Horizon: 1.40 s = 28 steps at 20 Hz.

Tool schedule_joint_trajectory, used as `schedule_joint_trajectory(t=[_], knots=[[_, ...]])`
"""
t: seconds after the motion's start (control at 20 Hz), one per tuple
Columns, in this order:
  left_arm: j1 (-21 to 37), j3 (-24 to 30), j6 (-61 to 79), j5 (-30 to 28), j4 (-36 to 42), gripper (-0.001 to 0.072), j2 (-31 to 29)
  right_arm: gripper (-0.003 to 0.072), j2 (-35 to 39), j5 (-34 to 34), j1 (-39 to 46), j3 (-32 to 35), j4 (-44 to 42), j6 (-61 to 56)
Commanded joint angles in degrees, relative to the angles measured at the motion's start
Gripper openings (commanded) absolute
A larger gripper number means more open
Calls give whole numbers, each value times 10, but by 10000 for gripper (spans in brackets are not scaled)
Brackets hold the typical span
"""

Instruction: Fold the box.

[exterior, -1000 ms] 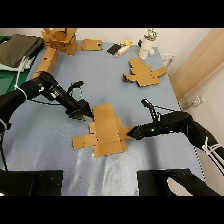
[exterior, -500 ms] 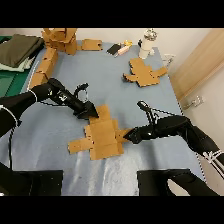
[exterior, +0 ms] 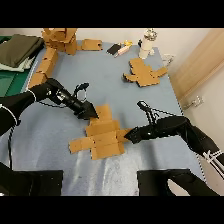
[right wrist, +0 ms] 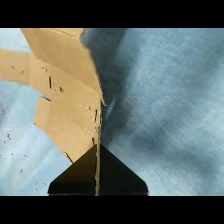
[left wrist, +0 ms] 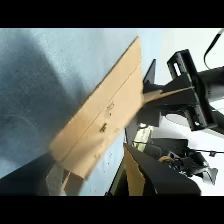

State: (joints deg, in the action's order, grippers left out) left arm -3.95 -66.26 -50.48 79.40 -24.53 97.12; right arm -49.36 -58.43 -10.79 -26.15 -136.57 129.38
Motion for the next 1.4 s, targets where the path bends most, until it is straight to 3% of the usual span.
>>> schedule_joint_trajectory(t=[0.0, 0.35, 0.55, 0.6, 0.65, 1.25, 1.3, 1.35], knots=[[15, 0, 19, 25, 12, 524, 0, 2, 0, 20, 0, 0, 28, -21], [-13, 0, 68, 22, 22, 523, 0, 2, -5, 49, 0, 0, 26, -21], [-23, 0, 113, 9, 71, 515, 0, 3, -33, 48, 0, 0, 26, -21], [-24, 0, 116, 7, 71, 332, 0, 2, -39, 48, 0, 0, 26, -21], [-25, 0, 119, 6, 67, 265, 0, 2, -43, 48, 0, 0, 25, -21], [-29, 36, 139, -2, 63, 263, 5, 2, -44, 48, 0, 0, 17, -21], [-29, 36, 139, -2, 63, 212, 5, 3, -44, 48, 0, 0, 17, -21], [-29, 36, 139, -2, 63, 215, 5, 2, -44, 48, 0, 0, 17, -21]])
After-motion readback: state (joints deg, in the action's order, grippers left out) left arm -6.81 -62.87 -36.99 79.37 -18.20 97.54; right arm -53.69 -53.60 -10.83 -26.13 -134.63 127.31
